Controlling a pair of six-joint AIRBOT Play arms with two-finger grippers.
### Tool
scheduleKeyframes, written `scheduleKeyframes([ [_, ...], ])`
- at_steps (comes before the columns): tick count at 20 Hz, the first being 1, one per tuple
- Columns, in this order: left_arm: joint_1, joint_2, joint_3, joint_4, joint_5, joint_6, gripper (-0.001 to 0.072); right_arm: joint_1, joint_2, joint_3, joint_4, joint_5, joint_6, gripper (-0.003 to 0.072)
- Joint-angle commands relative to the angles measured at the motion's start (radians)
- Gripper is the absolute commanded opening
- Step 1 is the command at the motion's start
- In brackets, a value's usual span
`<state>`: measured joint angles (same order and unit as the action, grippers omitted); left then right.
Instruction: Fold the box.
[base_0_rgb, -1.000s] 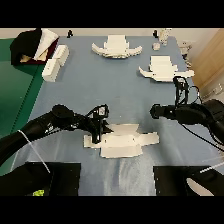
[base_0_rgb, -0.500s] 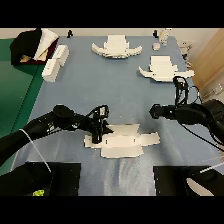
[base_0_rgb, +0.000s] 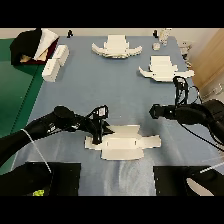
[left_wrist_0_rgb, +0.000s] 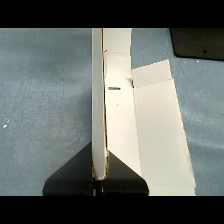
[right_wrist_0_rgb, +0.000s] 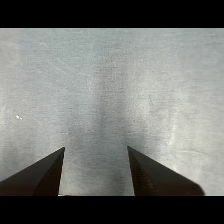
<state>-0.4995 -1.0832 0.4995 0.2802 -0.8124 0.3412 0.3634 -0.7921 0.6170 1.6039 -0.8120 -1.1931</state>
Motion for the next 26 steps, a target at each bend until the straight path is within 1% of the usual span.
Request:
scheduleKeyframes([
  [1, 0.0, -0.002, -0.003, 0.021, -0.011, -0.002, 0.0014, 0.0, 0.0, 0.001, 0.002, 0.0, 0.0, 0.0593],
  [8, 0.0, -0.002, -0.008, 0.039, -0.016, -0.002, 0.0014, 0.0, 0.0, 0.001, 0.011, -0.001, 0.0, 0.0593],
  [9, 0.0, -0.002, -0.008, 0.039, -0.015, -0.001, 0.0014, 0.0, 0.0, 0.001, 0.027, -0.002, 0.0, 0.0563],
  [11, 0.0, -0.002, -0.008, 0.038, -0.014, -0.001, 0.0014, 0.0, 0.0, 0.001, 0.075, -0.019, 0.0, 0.0252],
  [12, 0.0, -0.002, -0.008, 0.038, -0.015, -0.001, 0.0014, 0.0, 0.0, 0.001, 0.097, -0.035, 0.0, 0.0218],
  [13, 0.0, -0.002, -0.008, 0.037, -0.015, -0.001, 0.0014, 0.0, 0.0, 0.001, 0.109, -0.061, -0.004, 0.0213],
  [14, 0.0, -0.002, -0.008, 0.037, -0.014, -0.001, 0.0014, 0.0, 0.001, 0.001, 0.113, -0.094, -0.005, 0.0091],
  [15, 0.0, -0.002, -0.008, 0.037, -0.014, -0.001, 0.0014, 0.0, 0.004, 0.002, 0.113, -0.128, -0.016, 0.0003],
  [18, 0.0, -0.002, -0.008, 0.037, -0.014, -0.001, 0.0014, 0.026, 0.046, 0.002, 0.117, -0.248, -0.048, 0.0001],
  [20, 0.0, -0.002, -0.008, 0.037, -0.014, -0.001, 0.0014, 0.078, 0.107, 0.002, 0.126, -0.317, -0.045, 0.0001],
  [23, 0.0, -0.002, -0.008, 0.037, -0.014, -0.001, 0.0014, 0.204, 0.217, 0.002, 0.147, -0.425, -0.003, 0.0001],
  [26, 0.0, -0.002, -0.008, 0.037, -0.014, -0.001, 0.0014, 0.359, 0.299, -0.002, 0.235, -0.463, 0.063, 0.0001],
])
